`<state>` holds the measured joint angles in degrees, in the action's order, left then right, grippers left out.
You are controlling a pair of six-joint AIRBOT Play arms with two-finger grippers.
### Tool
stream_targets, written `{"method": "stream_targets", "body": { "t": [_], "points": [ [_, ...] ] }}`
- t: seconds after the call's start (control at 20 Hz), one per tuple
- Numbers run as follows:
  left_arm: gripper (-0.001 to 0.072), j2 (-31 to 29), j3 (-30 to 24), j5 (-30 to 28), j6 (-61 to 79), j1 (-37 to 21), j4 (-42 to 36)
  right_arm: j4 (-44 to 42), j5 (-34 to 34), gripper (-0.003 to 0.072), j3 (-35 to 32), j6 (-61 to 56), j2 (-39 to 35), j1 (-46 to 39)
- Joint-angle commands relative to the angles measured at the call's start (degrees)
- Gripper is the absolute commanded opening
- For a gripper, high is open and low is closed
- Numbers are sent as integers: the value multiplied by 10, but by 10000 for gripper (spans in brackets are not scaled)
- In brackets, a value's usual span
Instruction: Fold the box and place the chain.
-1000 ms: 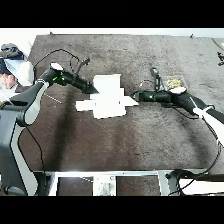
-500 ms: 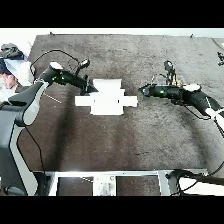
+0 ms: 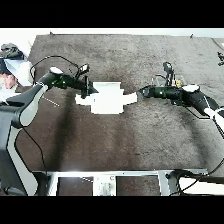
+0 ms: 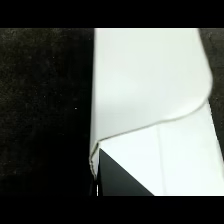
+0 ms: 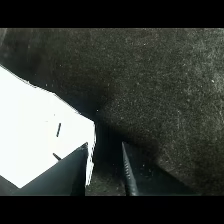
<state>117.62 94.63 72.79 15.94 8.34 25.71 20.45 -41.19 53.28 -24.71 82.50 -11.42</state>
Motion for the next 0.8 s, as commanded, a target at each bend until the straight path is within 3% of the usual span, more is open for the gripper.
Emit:
{"method": "stream_targets", "body": {
  "t": [0.0, 0.2, 0.5, 0.55, 0.6, 0.75],
  "points": [
    [8, 0, -12, -16, 31, 0, 1, -3, 0, 274, 0, 42, 0, 1],
    [9, 5, -12, -19, 40, 0, 26, -75, -46, 274, 0, 196, -1, 3],
    [11, 7, -12, -19, 40, 0, 26, -79, -155, 276, 0, 337, 0, 7],
    [11, 7, -12, -19, 40, 0, 23, -78, -162, 373, 0, 358, 0, 11],
    [11, 7, -12, -19, 40, 0, 21, -74, -165, 556, 0, 383, 0, 21],
    [11, 7, -12, -19, 40, 0, 21, -29, -152, 584, 0, 443, 0, 73]
  ]
}}
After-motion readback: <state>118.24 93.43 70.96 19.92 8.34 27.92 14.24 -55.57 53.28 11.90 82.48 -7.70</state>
